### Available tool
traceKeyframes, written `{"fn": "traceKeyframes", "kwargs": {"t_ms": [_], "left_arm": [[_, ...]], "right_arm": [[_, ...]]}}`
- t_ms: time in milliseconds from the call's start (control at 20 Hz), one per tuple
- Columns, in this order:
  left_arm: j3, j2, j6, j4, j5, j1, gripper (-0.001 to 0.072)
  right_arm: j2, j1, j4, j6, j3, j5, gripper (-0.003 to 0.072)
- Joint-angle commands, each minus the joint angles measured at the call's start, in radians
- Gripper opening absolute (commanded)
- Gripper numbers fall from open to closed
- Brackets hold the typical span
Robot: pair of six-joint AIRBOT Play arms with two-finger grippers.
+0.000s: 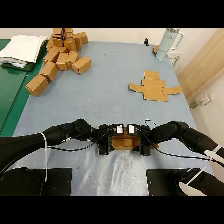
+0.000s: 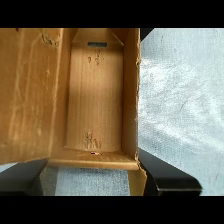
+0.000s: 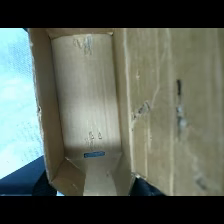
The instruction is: Fold the box.
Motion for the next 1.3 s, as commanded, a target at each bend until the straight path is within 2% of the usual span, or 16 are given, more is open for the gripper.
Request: {"fn": "traceKeyframes", "kwargs": {"t_ms": [0,1150,1200,1250], "left_arm": [[0.0,-0.001,0.004,0.001,0.001,0.0,0.0425],[0.0,-0.001,0.003,0.0,0.002,0.0,0.0425],[0.0,-0.001,0.003,0.0,0.002,0.0,0.0425],[0.0,-0.001,0.003,0.0,0.002,0.0,0.0425]], "right_arm": [[0.0,0.0,0.0,0.001,0.0,0.0,0.05],[0.0,0.001,0.001,0.001,0.0,-0.02,0.05],[0.0,0.001,0.006,0.001,0.0,-0.039,0.0515],[0.0,0.001,0.008,0.001,0.0,-0.045,0.0644]]}}
